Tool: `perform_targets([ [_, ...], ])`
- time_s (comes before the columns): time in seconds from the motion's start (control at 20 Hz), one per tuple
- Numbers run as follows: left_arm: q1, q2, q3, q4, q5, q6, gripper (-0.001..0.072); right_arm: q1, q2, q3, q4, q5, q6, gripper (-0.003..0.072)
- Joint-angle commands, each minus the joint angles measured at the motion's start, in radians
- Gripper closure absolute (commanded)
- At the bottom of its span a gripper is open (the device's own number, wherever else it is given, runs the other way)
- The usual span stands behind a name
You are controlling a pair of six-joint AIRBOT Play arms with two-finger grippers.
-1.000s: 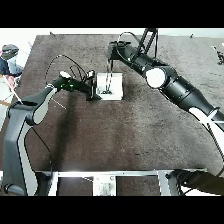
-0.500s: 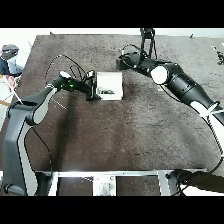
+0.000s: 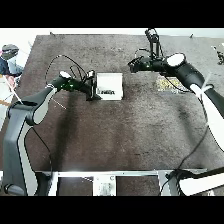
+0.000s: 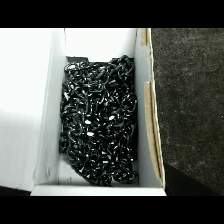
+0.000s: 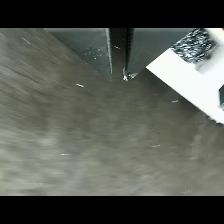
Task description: Fold the box and place the chain.
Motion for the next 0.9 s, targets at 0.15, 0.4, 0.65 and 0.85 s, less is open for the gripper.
perform_targets([
  [0.15, 0.000, 0.000, 0.000, 0.000, 0.000, 0.000, 0.0470, -0.052, -0.253, 0.194, 0.225, 0.291, -0.307, 0.0595],
  [0.4, 0.000, 0.000, 0.000, 0.000, 0.000, 0.000, 0.0470, -0.013, -0.286, 0.200, 0.209, 0.379, -0.462, 0.0576],
  [0.65, 0.000, 0.000, 0.000, 0.000, 0.000, 0.000, 0.0470, 0.015, -0.286, 0.200, 0.158, 0.517, -0.507, 0.0504],
  [0.85, 0.000, 0.000, 0.000, 0.000, 0.000, 0.000, 0.0470, 0.029, -0.286, 0.200, 0.116, 0.556, -0.524, 0.0504],
])
